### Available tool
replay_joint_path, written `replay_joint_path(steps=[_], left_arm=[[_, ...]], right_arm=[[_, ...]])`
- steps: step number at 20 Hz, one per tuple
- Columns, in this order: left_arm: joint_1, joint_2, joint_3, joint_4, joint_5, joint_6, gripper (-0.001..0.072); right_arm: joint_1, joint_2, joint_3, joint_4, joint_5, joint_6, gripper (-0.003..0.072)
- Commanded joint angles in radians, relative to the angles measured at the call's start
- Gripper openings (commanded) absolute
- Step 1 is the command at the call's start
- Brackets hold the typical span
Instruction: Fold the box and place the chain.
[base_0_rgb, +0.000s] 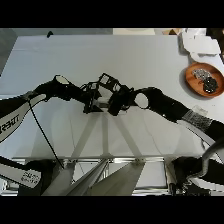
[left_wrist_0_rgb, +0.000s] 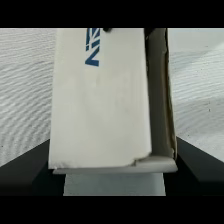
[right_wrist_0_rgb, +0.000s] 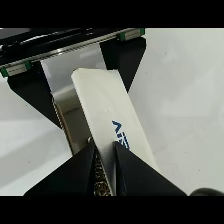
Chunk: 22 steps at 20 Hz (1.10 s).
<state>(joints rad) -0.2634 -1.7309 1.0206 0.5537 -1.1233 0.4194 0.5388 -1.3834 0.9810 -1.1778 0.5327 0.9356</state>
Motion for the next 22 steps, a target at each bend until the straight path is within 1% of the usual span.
replay_joint_path(steps=[1, 4, 5, 7, 8, 11, 13, 22], left_arm=[[0.000, 0.000, 0.000, 0.000, -0.003, 0.000, 0.0278], [0.000, 0.000, 0.000, 0.000, -0.003, 0.000, 0.0278], [0.000, 0.000, 0.000, 0.000, -0.003, 0.000, 0.0278], [0.000, 0.000, 0.000, 0.000, -0.003, 0.000, 0.0278], [0.000, 0.000, 0.000, 0.000, -0.003, 0.000, 0.0278], [0.000, 0.000, 0.000, 0.000, -0.003, 0.000, 0.0278], [0.000, 0.000, 0.000, 0.000, -0.003, 0.000, 0.0278], [0.000, 0.000, 0.000, 0.000, -0.003, 0.000, 0.0278]], right_arm=[[0.008, -0.001, -0.008, 0.005, 0.006, 0.003, 0.0123], [0.008, -0.001, -0.034, 0.005, 0.002, 0.003, 0.0124], [0.008, -0.001, -0.043, 0.005, 0.000, 0.003, 0.0142], [0.008, -0.001, -0.056, 0.008, -0.002, 0.004, 0.0281], [0.008, -0.001, -0.059, 0.008, -0.002, 0.008, 0.0312], [0.008, 0.000, -0.060, 0.008, -0.003, 0.010, 0.0324], [0.008, 0.001, -0.060, 0.008, -0.003, 0.010, 0.0369], [0.008, 0.079, -0.060, 0.008, -0.001, 0.010, 0.0366]])
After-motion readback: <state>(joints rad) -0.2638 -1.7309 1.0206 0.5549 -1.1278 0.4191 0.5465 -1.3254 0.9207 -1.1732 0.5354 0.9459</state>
